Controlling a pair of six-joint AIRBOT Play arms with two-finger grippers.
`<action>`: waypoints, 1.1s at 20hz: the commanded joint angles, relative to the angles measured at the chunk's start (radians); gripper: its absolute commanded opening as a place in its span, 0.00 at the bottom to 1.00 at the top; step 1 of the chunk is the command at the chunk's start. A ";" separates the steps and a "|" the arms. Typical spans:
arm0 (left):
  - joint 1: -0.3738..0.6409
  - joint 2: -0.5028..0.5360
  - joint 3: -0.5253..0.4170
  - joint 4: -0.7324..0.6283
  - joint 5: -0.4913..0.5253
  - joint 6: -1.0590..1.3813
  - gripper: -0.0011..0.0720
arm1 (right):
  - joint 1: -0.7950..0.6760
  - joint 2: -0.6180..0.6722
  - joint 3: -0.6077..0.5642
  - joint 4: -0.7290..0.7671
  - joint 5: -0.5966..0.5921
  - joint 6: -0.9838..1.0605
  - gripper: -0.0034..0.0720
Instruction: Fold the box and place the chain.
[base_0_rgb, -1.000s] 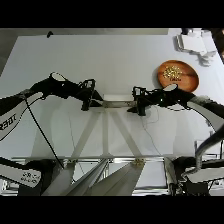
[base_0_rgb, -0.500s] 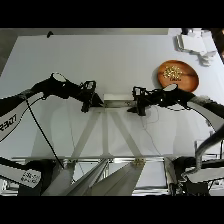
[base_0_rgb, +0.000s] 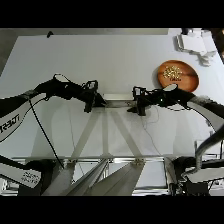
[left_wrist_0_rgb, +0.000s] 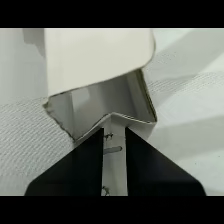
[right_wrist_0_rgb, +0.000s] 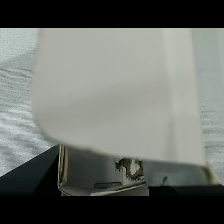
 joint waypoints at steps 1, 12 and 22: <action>-0.001 -0.003 0.000 -0.009 0.021 -0.043 0.37 | 0.000 0.000 0.001 0.000 0.000 0.000 0.60; 0.097 0.093 0.000 0.101 -0.051 -0.211 0.04 | 0.000 0.000 0.001 0.000 0.000 0.000 0.60; 0.272 0.369 -0.014 0.583 -0.090 -0.819 0.03 | 0.000 0.000 0.001 0.000 0.000 0.000 0.60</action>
